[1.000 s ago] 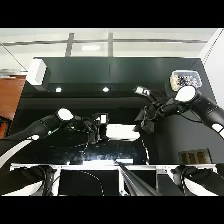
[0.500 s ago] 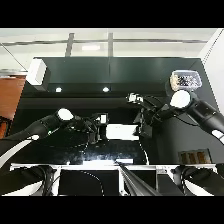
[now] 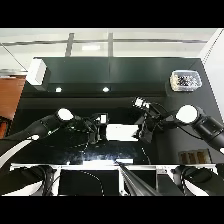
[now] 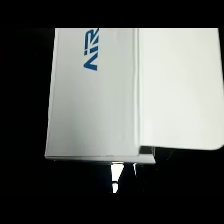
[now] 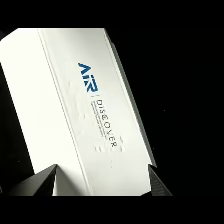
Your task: Fold the box and place the chain.
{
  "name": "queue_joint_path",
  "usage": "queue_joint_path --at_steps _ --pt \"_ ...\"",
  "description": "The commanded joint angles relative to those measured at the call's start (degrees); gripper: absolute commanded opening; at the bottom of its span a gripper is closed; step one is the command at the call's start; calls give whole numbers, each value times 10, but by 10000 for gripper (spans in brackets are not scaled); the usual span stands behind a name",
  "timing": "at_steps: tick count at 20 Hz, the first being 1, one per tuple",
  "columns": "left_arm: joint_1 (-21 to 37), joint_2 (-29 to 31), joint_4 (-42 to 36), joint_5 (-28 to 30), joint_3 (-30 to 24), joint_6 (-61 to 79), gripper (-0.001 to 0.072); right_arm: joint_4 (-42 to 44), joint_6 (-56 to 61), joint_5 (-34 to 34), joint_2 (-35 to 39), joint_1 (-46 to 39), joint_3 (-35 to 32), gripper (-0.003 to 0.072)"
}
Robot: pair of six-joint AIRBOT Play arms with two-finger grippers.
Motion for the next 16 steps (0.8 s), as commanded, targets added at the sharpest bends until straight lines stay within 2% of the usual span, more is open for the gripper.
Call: queue_joint_path --at_steps 1,5,12,13,15,16 --pt "0 0 0 0 0 0 416 8 -23 -2 4 10 -8 701" --pt "0 0 0 0 0 0 416 -27 -48 4 4 43 -8 701" --pt "0 0 0 0 0 0 416 -55 -48 -31 4 46 -8 698" --pt "0 0 0 0 0 0 416 -55 -48 -31 4 47 -8 638" --pt "0 0 0 0 0 0 416 -54 -48 -30 4 47 -8 398" --pt "0 0 0 0 0 0 416 -54 -48 -30 4 47 -8 336"
